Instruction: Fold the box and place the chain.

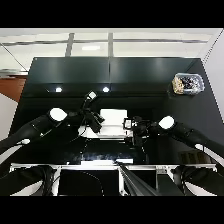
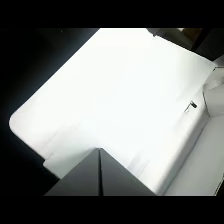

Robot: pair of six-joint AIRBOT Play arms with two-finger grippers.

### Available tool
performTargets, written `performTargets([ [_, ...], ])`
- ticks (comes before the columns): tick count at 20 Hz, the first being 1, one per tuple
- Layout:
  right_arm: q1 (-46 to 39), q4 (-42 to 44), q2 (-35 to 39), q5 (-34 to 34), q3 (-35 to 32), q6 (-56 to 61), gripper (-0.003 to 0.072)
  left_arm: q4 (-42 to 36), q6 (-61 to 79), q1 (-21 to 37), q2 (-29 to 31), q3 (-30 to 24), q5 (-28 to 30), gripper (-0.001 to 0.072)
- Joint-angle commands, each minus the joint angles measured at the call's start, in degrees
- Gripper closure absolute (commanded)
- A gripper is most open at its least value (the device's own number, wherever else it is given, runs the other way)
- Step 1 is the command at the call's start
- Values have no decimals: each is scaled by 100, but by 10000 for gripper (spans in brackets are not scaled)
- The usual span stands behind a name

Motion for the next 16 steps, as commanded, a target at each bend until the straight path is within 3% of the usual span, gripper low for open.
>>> performTargets([
  [1,0,2,0,2,0,2,218,409,-136,503,420,63,-546,680],
  [4,0,0,0,2,0,2,218,1303,-793,1445,1032,122,-1309,679],
  [5,0,0,0,2,0,4,218,1360,-852,1777,1169,120,-1687,627],
  [7,0,0,0,4,0,4,218,1663,-525,2041,1250,120,-2562,-9],
  [9,0,0,0,2,0,4,218,2164,79,1816,1215,118,-2922,1],
  [11,0,-2,0,2,0,4,218,2164,1305,1381,1209,81,-2774,2],
  [13,0,-2,0,2,0,4,218,2350,2378,822,1178,-24,-2240,3],
  [16,0,-2,0,2,0,4,218,2415,2380,291,938,-151,-1307,4],
])
